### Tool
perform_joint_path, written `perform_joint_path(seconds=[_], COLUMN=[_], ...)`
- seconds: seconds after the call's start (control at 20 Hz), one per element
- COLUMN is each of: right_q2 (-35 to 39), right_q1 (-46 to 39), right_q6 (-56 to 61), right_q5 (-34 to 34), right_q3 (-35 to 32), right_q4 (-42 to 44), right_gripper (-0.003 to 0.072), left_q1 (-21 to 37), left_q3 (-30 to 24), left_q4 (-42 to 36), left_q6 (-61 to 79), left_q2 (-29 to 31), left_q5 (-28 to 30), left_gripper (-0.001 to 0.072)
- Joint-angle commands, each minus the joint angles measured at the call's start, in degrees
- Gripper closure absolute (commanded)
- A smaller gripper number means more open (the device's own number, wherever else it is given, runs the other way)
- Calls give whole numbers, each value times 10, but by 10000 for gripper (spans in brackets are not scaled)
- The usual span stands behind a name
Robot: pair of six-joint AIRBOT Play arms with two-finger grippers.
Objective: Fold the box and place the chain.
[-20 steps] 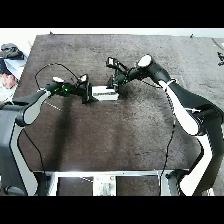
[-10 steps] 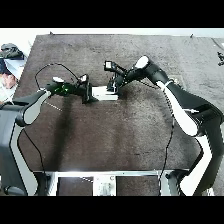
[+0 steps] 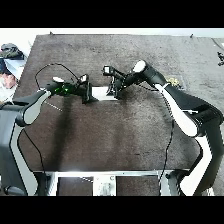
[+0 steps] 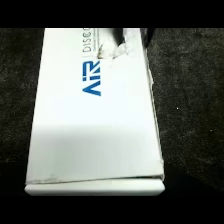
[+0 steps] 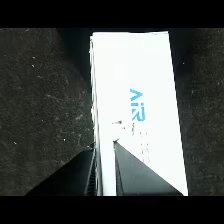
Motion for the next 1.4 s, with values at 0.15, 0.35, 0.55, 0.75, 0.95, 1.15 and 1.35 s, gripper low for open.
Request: perform_joint_path(seconds=[0.15,0.35,0.55,0.75,0.95,1.15,1.35], right_q2=[9,-2,-33,-57,-59,-50,2], right_q1=[-37,-50,-50,-50,-50,-50,-50], right_q6=[-6,26,60,76,85,84,69], right_q5=[49,48,48,45,45,46,48], right_q3=[-2,-2,-2,-2,-2,-2,-2], right_q4=[152,157,113,90,86,124,213], right_gripper=[502,697,697,697,697,697,697], left_q1=[0,0,0,0,0,0,0], left_q3=[0,0,0,0,0,0,0], left_q4=[0,0,0,0,0,0,0], left_q6=[-1,-1,-1,-1,-1,-1,-1], left_q2=[0,0,0,0,0,0,0], left_q5=[0,0,0,0,0,0,0], left_gripper=[434,434,434,434,433,434,433])
